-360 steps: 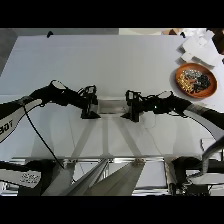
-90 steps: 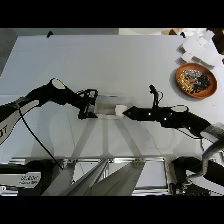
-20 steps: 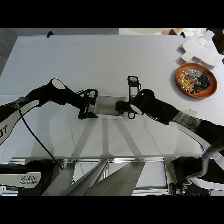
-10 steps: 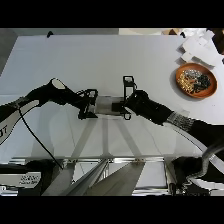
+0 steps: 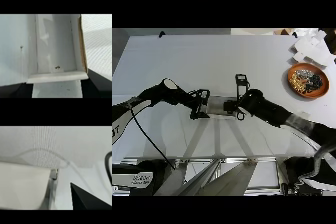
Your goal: Fold the box and place the chain.
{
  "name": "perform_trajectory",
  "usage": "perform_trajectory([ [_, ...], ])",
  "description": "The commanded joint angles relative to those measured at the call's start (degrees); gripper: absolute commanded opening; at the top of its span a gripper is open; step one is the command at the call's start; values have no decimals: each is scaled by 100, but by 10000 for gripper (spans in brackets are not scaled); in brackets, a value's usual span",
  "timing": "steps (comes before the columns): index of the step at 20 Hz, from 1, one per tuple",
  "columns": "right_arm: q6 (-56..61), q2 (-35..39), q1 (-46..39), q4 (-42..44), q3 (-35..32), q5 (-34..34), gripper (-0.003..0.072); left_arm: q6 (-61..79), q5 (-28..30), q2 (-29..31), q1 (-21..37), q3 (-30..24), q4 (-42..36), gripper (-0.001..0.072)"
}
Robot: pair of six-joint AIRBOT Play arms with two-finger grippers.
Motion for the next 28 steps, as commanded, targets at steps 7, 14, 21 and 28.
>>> perform_trajectory([
  [7, -1821, 2011, -1285, 203, 4, 1241, 487, -2, 0, 2, 4, 4, -2, 335],
  [14, -3442, 2487, -4164, -544, 2, 813, 481, -2, 2, 2, 4, 4, 0, 335],
  [21, -4680, 1134, -5821, 367, 61, 262, 481, -2, 0, 2, 4, 4, 0, 335],
  [28, -5147, -1093, -6063, 820, 2009, 861, 480, -2, 0, 2, 4, 4, 0, 335],
])
